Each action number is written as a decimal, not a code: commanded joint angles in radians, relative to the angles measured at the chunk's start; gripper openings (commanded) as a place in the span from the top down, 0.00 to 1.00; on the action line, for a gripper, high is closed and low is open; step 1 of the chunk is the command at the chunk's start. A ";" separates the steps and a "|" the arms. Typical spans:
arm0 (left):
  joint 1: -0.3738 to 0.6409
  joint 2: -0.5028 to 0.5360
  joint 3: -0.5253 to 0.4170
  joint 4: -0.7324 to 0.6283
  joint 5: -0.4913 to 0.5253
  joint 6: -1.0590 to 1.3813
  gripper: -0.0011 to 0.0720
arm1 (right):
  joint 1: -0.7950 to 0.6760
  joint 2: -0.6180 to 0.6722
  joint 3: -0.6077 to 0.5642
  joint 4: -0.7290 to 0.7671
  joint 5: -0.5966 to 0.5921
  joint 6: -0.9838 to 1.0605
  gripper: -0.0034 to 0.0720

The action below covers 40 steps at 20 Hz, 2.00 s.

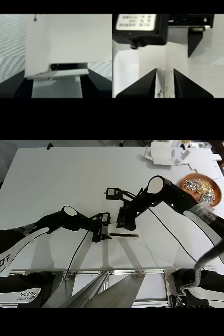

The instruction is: Fold the box and place the chain.

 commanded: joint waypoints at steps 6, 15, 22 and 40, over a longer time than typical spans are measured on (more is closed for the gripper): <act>0.000 0.001 0.000 0.000 0.000 0.000 0.80 | 0.047 0.009 -0.002 -0.135 -0.050 -0.011 0.68; 0.000 0.001 0.000 0.000 0.000 0.000 0.80 | 0.089 0.055 -0.089 -0.173 -0.179 -0.010 0.75; 0.001 0.001 0.000 0.000 0.000 0.000 0.80 | 0.089 0.078 -0.093 -0.187 -0.195 -0.010 0.75; 0.001 0.001 0.000 0.000 0.000 0.000 0.80 | 0.089 0.152 -0.168 -0.091 -0.179 -0.011 0.55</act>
